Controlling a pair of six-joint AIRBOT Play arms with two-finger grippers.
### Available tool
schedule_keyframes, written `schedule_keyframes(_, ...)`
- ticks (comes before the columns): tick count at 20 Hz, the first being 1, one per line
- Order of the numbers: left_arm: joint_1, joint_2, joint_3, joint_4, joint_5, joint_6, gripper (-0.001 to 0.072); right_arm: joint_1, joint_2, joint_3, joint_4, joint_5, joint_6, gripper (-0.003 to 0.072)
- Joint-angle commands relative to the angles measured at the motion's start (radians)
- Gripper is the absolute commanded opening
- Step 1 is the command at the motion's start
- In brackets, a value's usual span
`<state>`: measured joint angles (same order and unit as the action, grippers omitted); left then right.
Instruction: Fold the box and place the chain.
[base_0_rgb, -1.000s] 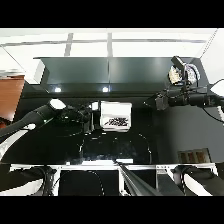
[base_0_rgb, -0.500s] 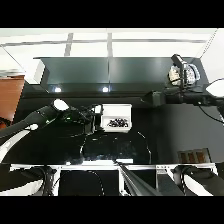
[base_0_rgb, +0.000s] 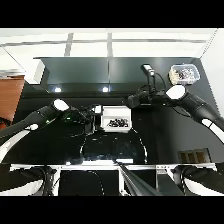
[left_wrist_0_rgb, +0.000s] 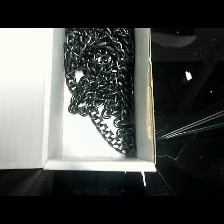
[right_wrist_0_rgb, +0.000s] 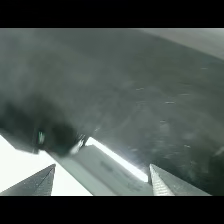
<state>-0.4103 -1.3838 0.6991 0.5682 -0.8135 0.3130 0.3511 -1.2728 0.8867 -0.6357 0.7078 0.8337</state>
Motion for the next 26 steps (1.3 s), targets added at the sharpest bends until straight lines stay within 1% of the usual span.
schedule_keyframes(1,0.000,-0.001,0.001,0.000,0.002,0.001,0.0399,0.025,0.003,0.052,-0.056,0.206,-0.319,0.0703)
schedule_keyframes(3,0.000,-0.001,0.001,0.000,0.002,0.001,0.0399,0.026,0.014,0.056,-0.057,0.296,-0.475,0.0702)
schedule_keyframes(5,0.000,-0.001,0.001,0.000,0.002,0.001,0.0399,0.042,0.014,0.056,-0.076,0.336,-0.575,0.0703)
schedule_keyframes(9,0.000,-0.001,0.001,0.000,0.002,0.001,0.0398,0.056,0.012,0.042,-0.083,0.297,-0.643,0.0702)
schedule_keyframes(15,0.000,-0.001,0.001,0.000,0.002,0.001,0.0405,0.056,0.012,-0.005,-0.081,0.297,-0.667,0.0701)
schedule_keyframes(16,0.000,-0.001,0.001,0.000,0.002,0.001,0.0405,0.056,0.012,-0.004,-0.079,0.297,-0.667,0.0684)
schedule_keyframes(17,0.000,-0.001,0.001,0.000,0.002,0.001,0.0405,0.056,0.012,-0.005,-0.079,0.302,-0.666,0.0587)
schedule_keyframes(18,0.000,-0.001,0.001,0.000,0.002,0.001,0.0404,0.056,0.012,-0.005,-0.079,0.307,-0.666,0.0520)
schedule_keyframes(19,0.000,-0.001,0.001,0.000,0.002,0.001,0.0404,0.056,0.012,-0.005,-0.080,0.317,-0.666,0.0411)
schedule_keyframes(20,0.000,-0.001,0.001,0.000,0.002,0.001,0.0404,0.056,0.012,-0.005,-0.080,0.327,-0.666,0.0266)
schedule_keyframes(21,0.000,-0.001,0.001,0.000,0.002,0.001,0.0404,0.056,0.012,-0.005,-0.080,0.329,-0.665,0.0193)
schedule_keyframes(26,0.000,-0.001,0.001,0.000,0.003,0.001,0.0404,0.056,0.012,-0.010,-0.084,0.327,-0.665,0.0197)
